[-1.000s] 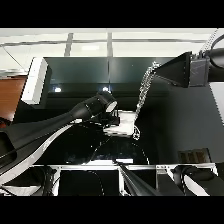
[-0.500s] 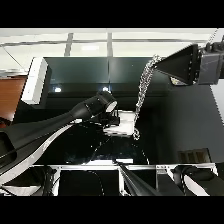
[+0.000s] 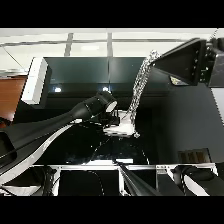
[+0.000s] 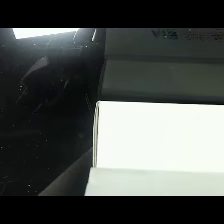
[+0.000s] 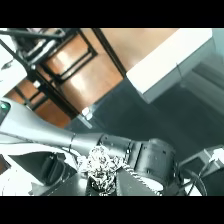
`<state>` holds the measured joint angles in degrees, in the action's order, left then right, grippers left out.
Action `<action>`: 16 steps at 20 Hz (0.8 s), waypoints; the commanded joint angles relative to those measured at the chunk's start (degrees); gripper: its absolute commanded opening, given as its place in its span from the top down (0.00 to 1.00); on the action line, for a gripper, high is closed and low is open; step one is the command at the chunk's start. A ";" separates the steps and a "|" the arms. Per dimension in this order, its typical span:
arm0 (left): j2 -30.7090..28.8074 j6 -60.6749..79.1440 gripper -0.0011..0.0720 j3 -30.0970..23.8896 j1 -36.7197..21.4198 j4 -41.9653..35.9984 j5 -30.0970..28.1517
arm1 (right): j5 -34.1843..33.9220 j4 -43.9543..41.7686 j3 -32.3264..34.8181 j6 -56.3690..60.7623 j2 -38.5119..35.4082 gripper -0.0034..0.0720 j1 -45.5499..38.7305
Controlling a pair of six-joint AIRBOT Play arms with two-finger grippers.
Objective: Fold the box and place the chain.
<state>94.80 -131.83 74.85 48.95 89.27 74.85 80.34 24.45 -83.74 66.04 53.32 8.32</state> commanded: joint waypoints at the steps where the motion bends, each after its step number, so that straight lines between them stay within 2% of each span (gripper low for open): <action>1: 0.02 0.02 0.95 0.02 -0.07 0.02 0.00 | 2.21 3.17 3.87 0.72 0.04 0.94 0.02; 5: 0.02 0.02 0.95 0.02 -0.07 0.02 -0.02 | -0.87 12.52 18.38 4.33 0.04 0.94 0.02; 10: 0.02 0.02 0.95 0.02 -0.07 0.02 0.00 | -18.49 13.07 39.12 9.11 0.07 0.94 2.80; 13: 0.02 0.02 0.95 0.02 -0.07 0.02 0.00 | -25.24 13.11 44.39 10.69 0.17 0.94 7.30; 16: 0.02 0.00 0.95 0.02 -0.07 0.02 -0.04 | -27.50 13.09 44.59 10.78 0.20 0.94 10.27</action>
<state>94.80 -131.83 74.85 48.95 89.27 74.85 57.91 37.10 -41.71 75.75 53.49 15.77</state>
